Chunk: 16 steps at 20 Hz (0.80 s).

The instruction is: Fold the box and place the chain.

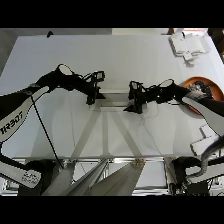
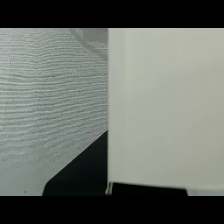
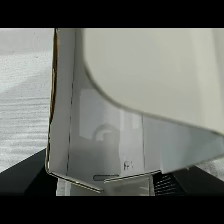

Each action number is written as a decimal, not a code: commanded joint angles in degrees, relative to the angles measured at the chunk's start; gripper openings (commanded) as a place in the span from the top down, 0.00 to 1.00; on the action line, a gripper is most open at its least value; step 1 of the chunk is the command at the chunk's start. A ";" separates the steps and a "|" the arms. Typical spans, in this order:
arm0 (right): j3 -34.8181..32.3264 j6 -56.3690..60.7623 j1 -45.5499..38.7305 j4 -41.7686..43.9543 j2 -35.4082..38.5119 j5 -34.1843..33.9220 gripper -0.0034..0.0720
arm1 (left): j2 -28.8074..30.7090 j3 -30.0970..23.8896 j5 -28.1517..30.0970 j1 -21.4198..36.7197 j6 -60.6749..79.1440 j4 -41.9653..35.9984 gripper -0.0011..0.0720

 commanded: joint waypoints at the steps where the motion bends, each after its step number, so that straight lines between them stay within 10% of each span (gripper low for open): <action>1: 0.02 0.00 0.07 0.00 -0.04 0.02 0.27 | -0.04 -0.02 -0.15 -0.02 -0.13 -0.02 0.96; 5: 0.02 0.00 0.07 0.00 -0.04 0.02 0.27 | -0.04 -0.02 0.37 -0.02 -0.22 0.02 0.95; 10: 0.02 0.00 0.07 0.00 -0.04 0.02 0.27 | 0.04 -0.02 0.96 0.07 -0.22 0.02 0.40; 16: 0.02 0.00 0.07 0.00 -0.04 0.02 0.27 | 3.69 -0.02 0.39 3.98 -0.28 0.63 0.41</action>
